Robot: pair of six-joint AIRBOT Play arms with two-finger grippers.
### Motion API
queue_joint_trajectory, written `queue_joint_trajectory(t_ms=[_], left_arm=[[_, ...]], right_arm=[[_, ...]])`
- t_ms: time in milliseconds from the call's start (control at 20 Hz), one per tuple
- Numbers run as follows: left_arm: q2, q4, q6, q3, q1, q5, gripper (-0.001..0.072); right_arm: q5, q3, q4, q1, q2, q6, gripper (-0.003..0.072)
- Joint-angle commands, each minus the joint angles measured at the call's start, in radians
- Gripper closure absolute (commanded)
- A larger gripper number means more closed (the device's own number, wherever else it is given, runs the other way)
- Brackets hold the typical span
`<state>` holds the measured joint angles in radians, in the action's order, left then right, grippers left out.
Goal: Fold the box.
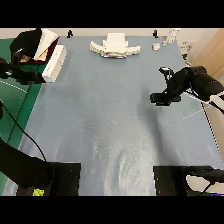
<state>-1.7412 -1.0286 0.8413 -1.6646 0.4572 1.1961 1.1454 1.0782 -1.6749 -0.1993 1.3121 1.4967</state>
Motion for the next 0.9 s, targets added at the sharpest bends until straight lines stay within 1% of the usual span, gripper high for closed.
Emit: queue_joint_trajectory(t_ms=[0,50,150,200,300,400,450,550,700,750,850], left_arm=[[0.074,0.011,0.124,-0.007,0.003,0.296,0.0467],[0.084,0.056,0.134,-0.007,-0.006,0.363,0.0696],[0.098,0.174,0.141,-0.006,-0.036,0.436,0.07],[0.113,0.21,0.14,-0.006,-0.066,0.438,0.0702],[0.166,0.215,0.141,0.002,-0.151,0.404,0.0702],[0.244,0.214,0.144,0.053,-0.253,0.374,0.0702],[0.29,0.214,0.146,0.098,-0.303,0.341,0.0703],[0.398,0.214,0.156,0.222,-0.404,0.253,0.0703],[0.551,0.213,0.191,0.446,-0.549,0.124,0.0702],[0.59,0.213,0.208,0.519,-0.596,0.075,0.0702],[0.635,0.213,0.231,0.63,-0.676,-0.013,0.07]], right_arm=[[0.0,0.001,0.0,0.0,0.001,0.0,0.0682],[0.0,0.001,0.0,0.0,0.001,0.0,0.0682],[0.0,0.001,0.0,0.0,0.001,0.0,0.0682],[0.0,0.001,0.0,0.0,0.001,0.0,0.0682],[0.0,0.001,0.0,0.0,0.001,0.0,0.0682],[0.0,0.001,0.0,0.0,0.001,0.0,0.0682],[0.0,0.001,0.0,0.0,0.001,0.0,0.0682],[0.0,0.001,0.0,0.0,0.001,0.0,0.0682],[0.0,0.001,0.0,0.0,0.001,0.0,0.0682],[0.0,0.001,0.0,0.0,0.001,0.0,0.0682],[0.0,0.001,0.0,0.0,0.001,0.0,0.0682]])
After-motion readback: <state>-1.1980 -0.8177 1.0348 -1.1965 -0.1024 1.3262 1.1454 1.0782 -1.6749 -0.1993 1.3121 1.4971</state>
